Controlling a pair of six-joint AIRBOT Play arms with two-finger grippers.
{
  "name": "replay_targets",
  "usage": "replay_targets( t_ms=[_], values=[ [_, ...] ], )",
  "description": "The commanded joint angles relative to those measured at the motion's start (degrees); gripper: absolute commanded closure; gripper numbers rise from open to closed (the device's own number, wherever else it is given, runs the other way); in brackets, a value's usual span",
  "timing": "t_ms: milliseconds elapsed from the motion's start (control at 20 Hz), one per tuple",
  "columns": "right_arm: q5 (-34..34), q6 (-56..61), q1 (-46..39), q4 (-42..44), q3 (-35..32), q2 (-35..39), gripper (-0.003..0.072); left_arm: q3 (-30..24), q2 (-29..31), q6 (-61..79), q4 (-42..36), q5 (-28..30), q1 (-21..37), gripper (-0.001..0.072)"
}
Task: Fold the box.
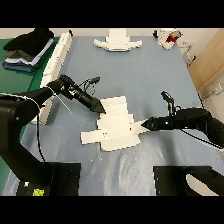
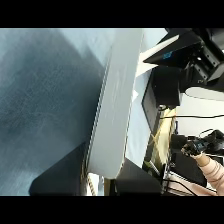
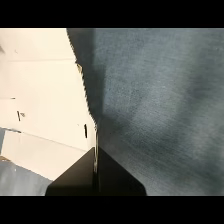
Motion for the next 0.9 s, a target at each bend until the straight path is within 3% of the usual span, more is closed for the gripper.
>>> replay_targets(
  t_ms=[0,350,850],
  values=[
    [0.02,0.04,0.07,-0.09,-0.04,0.0,0.0683,0.26,-0.11,0.94,0.46,-0.66,-0.35,0.0542],
    [-0.04,0.07,0.07,-0.09,-0.04,0.0,0.0683,0.26,-0.79,1.84,0.48,1.09,-3.54,0.0545],
    [-0.07,0.04,0.07,-0.52,-0.04,0.0,0.0683,0.31,-0.59,1.79,0.22,1.22,-1.2,0.0544]
  ],
)
